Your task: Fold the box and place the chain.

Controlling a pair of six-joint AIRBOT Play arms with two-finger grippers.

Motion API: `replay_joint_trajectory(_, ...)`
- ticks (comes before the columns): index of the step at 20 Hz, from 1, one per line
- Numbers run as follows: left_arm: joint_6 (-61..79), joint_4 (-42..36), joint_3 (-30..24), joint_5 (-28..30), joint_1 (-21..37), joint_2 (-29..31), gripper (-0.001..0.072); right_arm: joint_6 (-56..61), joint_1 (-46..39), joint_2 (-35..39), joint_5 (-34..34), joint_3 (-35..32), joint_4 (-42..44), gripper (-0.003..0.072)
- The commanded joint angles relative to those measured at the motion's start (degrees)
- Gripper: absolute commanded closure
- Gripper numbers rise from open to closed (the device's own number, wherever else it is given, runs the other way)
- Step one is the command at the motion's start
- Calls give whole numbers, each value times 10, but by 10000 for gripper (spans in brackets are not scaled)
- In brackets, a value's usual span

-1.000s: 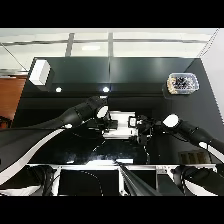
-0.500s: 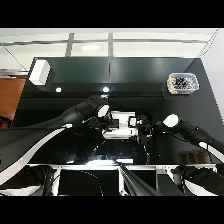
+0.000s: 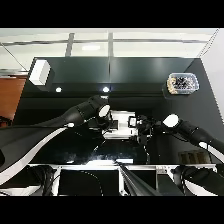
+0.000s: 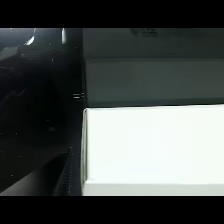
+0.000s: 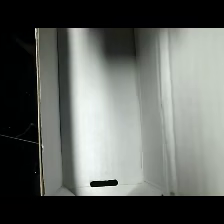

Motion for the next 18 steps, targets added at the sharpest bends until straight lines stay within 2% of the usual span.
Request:
replay_joint_trajectory(1,0,6,0,-4,0,-2,308,0,0,0,0,1,0,442)
replay_joint_trajectory(2,0,8,0,-4,0,-2,396,0,0,0,0,1,0,442)
replay_joint_trajectory(3,-1,8,0,-3,0,-2,570,0,0,0,0,1,0,442)
replay_joint_trajectory(4,0,8,0,-2,0,-2,685,0,0,0,0,1,0,442)
replay_joint_trajectory(11,0,8,0,-2,0,-2,685,0,0,0,0,1,0,439)
replay_joint_trajectory(12,0,8,0,-2,0,-2,685,3,0,0,0,1,1,296)
replay_joint_trajectory(13,0,8,0,-3,0,-2,684,20,0,0,-4,1,1,70)
replay_joint_trajectory(18,0,8,0,-6,0,-2,685,63,0,30,2,1,-29,59)
